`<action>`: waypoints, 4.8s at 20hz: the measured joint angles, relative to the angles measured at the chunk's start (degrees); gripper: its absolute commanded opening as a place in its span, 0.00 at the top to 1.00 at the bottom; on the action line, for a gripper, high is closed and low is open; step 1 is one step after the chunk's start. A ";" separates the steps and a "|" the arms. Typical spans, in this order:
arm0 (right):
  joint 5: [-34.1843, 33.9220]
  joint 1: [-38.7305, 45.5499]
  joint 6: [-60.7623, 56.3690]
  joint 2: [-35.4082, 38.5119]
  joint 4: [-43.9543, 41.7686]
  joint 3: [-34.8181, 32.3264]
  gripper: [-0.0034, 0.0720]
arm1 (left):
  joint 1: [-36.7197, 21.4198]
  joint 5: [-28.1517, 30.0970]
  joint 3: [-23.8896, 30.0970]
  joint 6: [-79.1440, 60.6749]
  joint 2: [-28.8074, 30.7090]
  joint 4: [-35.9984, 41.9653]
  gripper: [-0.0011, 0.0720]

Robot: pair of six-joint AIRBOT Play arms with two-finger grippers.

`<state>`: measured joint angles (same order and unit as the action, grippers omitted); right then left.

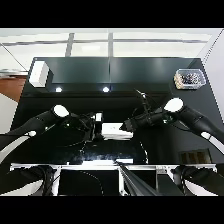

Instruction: Fold the box and place the chain.

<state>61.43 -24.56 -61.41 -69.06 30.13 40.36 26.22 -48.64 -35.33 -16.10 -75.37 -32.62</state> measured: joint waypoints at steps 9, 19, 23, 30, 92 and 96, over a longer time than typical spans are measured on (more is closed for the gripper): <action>-3.67 -0.35 -1.86 -2.60 -1.64 -3.32 0.92 | 0.04 0.00 0.00 0.00 0.00 -0.11 0.33; -5.18 -0.52 -2.69 -2.69 -0.31 -3.98 0.91 | 0.04 0.00 0.00 0.00 -0.02 -0.13 0.32; -4.04 0.37 -2.71 -0.48 0.81 -3.65 0.91 | 0.02 -0.02 0.00 0.20 0.00 -0.04 0.29; 2.54 10.80 -2.69 11.21 -0.07 -1.75 0.91 | -1.36 -2.84 0.02 9.16 4.39 -3.13 0.01; 3.87 22.62 -1.99 16.26 1.90 -1.49 0.91 | 18.10 4.55 -14.56 39.65 -3.76 -20.00 0.02; 3.82 22.62 -1.99 16.26 1.90 -1.49 0.91 | 18.03 4.85 -14.58 40.70 -5.07 -20.02 0.59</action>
<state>65.25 -1.93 -63.40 -52.80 32.03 38.87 44.25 -43.79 -49.91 24.60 -80.44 -52.64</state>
